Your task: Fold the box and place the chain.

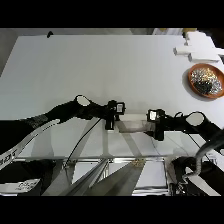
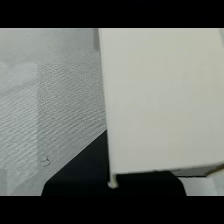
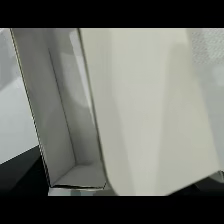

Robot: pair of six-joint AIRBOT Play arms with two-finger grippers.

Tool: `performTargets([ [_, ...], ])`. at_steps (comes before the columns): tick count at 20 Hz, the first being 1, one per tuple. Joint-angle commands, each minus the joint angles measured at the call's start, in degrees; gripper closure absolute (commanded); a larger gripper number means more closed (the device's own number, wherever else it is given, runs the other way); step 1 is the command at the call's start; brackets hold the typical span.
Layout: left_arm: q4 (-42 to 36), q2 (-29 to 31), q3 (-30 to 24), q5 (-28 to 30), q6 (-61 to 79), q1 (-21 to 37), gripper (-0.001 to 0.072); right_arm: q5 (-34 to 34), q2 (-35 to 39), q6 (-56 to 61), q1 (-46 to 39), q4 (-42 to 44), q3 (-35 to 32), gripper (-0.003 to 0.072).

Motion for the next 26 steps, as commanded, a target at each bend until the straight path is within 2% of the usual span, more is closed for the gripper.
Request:
performTargets([
  [1, -0.17, -0.02, -0.02, 0.15, 0.00, -0.04, 0.0699, 2.71, -2.75, -1.07, -0.17, 1.27, -0.02, 0.0023],
  [11, -0.15, -0.02, -0.02, 0.15, -0.02, -0.04, 0.0699, 2.49, -5.99, -7.76, -0.17, 5.05, -0.02, 0.0038],
  [13, -0.15, -0.02, -0.02, 0.15, 0.00, -0.04, 0.0699, 2.19, -6.32, -8.35, -0.17, 5.40, -0.02, 0.0106],
  [16, -0.15, -0.02, -0.02, 0.15, -0.02, -0.04, 0.0699, 1.36, -6.34, -8.33, -0.17, 5.38, -0.02, 0.0123],
  [17, -0.15, -0.02, -0.02, 0.15, -0.02, -0.04, 0.0699, 1.33, -6.34, -8.35, -0.17, 5.35, -0.02, 0.0191],
  [20, -0.15, -0.02, -0.02, 0.15, 0.00, -0.04, 0.0699, 1.29, -6.34, -8.33, -0.17, 5.11, -0.02, 0.0293],
  [26, -0.15, -0.02, -0.02, 0.15, -0.02, -0.04, 0.0699, 1.25, -6.34, -8.33, -0.17, 5.09, 0.00, 0.0290],
])
